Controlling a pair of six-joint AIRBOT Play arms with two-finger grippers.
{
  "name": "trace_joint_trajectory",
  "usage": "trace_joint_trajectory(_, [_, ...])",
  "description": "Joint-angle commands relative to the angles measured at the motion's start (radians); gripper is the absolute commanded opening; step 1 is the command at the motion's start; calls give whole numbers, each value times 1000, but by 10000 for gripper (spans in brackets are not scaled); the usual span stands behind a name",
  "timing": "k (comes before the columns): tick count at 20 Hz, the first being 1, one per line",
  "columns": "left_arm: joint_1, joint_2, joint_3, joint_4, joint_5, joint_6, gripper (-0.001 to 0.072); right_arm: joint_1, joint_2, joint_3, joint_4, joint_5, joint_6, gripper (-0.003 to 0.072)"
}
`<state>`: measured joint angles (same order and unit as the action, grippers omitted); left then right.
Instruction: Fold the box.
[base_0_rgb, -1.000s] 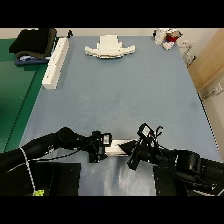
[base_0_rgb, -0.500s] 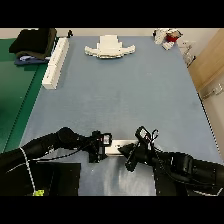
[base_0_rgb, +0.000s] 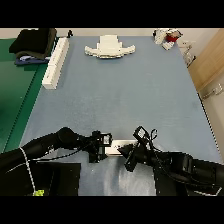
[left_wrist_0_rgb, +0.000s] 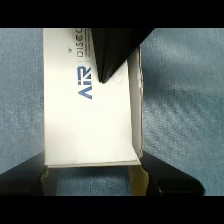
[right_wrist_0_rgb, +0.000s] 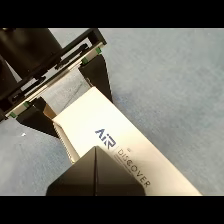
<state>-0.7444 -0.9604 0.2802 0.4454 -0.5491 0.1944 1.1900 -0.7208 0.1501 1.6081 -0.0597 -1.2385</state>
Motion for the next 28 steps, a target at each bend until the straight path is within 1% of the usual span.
trace_joint_trajectory(1, [0,1,1,0,0,0,528,0,55,90,-39,-231,0,11])
trace_joint_trajectory(4, [0,1,1,0,0,0,528,-6,86,225,-92,-509,0,12])
trace_joint_trajectory(6, [0,1,2,0,0,0,528,-33,78,307,-116,-710,0,11])
trace_joint_trajectory(8, [0,1,1,0,0,0,528,-86,61,364,-120,-876,-18,6])
trace_joint_trajectory(10, [0,1,1,0,0,0,528,-192,33,405,-119,-1006,-65,4])
trace_joint_trajectory(12, [0,1,1,0,0,0,528,-355,-10,441,-103,-1083,-168,4])
trace_joint_trajectory(14, [0,1,1,0,0,0,528,-562,-80,496,-59,-1149,-256,4])
trace_joint_trajectory(16, [0,1,1,0,0,0,528,-749,-167,564,45,-1205,-365,4])
trace_joint_trajectory(18, [0,1,1,0,0,0,528,-879,-261,632,83,-1240,-389,4])
trace_joint_trajectory(21, [0,1,1,0,0,0,528,-965,-373,700,43,-1239,-390,5])
trace_joint_trajectory(24, [0,1,1,0,0,0,528,-1000,-458,745,48,-1239,-389,5])
trace_joint_trajectory(28, [0,1,1,0,0,0,528,-1002,-489,756,50,-1209,-389,6])
